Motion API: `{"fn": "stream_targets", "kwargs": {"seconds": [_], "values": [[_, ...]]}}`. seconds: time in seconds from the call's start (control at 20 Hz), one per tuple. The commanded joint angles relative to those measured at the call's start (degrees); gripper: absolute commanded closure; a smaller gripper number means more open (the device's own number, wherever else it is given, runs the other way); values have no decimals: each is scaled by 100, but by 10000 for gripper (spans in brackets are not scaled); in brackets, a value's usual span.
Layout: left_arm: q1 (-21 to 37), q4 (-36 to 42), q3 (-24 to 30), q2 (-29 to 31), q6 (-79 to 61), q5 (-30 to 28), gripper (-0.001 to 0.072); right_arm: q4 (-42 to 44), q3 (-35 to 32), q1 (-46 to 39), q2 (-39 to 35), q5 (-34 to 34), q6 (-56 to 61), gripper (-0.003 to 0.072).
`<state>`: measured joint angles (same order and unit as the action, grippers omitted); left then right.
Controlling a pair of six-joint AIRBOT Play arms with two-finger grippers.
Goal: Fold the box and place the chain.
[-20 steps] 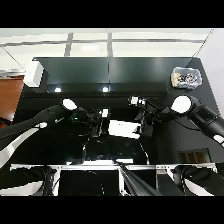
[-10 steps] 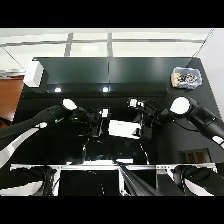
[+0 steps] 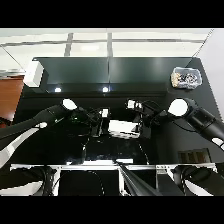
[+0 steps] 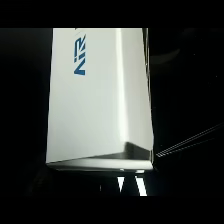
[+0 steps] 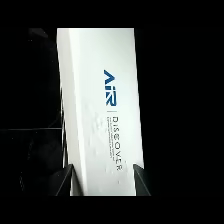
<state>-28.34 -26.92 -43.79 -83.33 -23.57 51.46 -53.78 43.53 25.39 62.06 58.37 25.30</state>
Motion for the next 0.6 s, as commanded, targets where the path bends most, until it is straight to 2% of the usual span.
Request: {"fn": "stream_targets", "kwargs": {"seconds": [0.0,0.1,0.15,0.2,0.55], "values": [[-2,0,-4,-2,-2,2,370,-28,9,9,-33,87,85,263],[-2,0,-4,-2,-4,2,370,-24,-17,11,-31,92,85,264],[-2,0,-4,-2,-2,2,370,-26,-48,11,-24,85,83,311],[-2,-2,-4,-2,-4,2,370,-22,-76,11,-24,90,83,409],[-2,0,-4,-2,-4,2,370,-24,-90,44,-24,-33,83,415]]}}
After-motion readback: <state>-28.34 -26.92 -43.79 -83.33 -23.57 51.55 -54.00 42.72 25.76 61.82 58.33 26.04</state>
